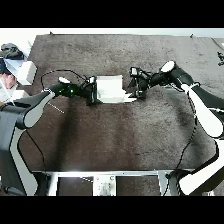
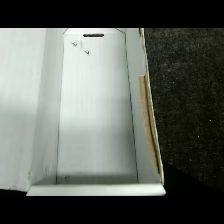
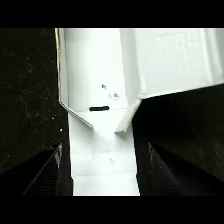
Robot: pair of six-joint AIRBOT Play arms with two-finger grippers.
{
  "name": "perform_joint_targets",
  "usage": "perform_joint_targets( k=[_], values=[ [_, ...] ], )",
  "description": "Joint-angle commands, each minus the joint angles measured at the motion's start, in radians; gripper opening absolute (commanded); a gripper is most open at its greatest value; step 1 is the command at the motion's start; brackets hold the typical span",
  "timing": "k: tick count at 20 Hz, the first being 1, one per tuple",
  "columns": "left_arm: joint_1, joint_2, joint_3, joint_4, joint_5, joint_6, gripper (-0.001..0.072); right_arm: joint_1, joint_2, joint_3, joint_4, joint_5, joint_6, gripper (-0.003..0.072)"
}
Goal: Fold the box and place the chain.
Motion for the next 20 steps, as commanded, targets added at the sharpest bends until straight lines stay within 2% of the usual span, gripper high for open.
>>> perform_joint_targets(
  k=[1,2,4,8,9,10,12,13,17,20],
  values=[
    [0.0,0.0,0.0,0.0,0.0,0.0,0.0236,0.032,0.0,-0.038,-0.009,-0.072,-0.045,0.0575],
    [0.0,0.0,0.0,0.0,0.0,0.0,0.0236,0.042,0.0,-0.041,-0.008,-0.108,-0.045,0.0509],
    [0.0,0.0,0.0,0.0,0.0,0.0,0.0235,0.056,0.0,-0.041,-0.009,-0.149,-0.047,0.0509],
    [0.0,0.0,0.0,0.0,0.0,0.0,0.0235,0.062,-0.002,-0.041,-0.009,-0.13,-0.052,0.0508],
    [0.0,0.0,0.0,0.0,0.0,0.0,0.0236,0.062,-0.005,-0.041,-0.009,-0.132,-0.052,0.0471],
    [0.0,0.0,0.0,0.0,0.0,0.0,0.0235,0.063,-0.009,-0.041,-0.007,-0.132,-0.052,0.0384],
    [0.0,0.0,0.0,0.0,0.0,0.0,0.0236,0.065,-0.021,-0.041,0.005,-0.132,-0.052,0.0336],
    [0.0,0.0,0.0,0.0,0.0,0.0,0.0236,0.066,-0.025,-0.041,0.029,-0.132,-0.053,0.0239],
    [0.0,0.0,0.0,0.0,0.001,0.0,0.0235,0.066,-0.032,-0.041,0.142,-0.132,-0.092,0.0238],
    [0.0,0.0,0.0,0.0,0.0,0.0,0.0235,0.076,-0.035,-0.041,0.149,-0.132,-0.093,0.024]
  ],
)
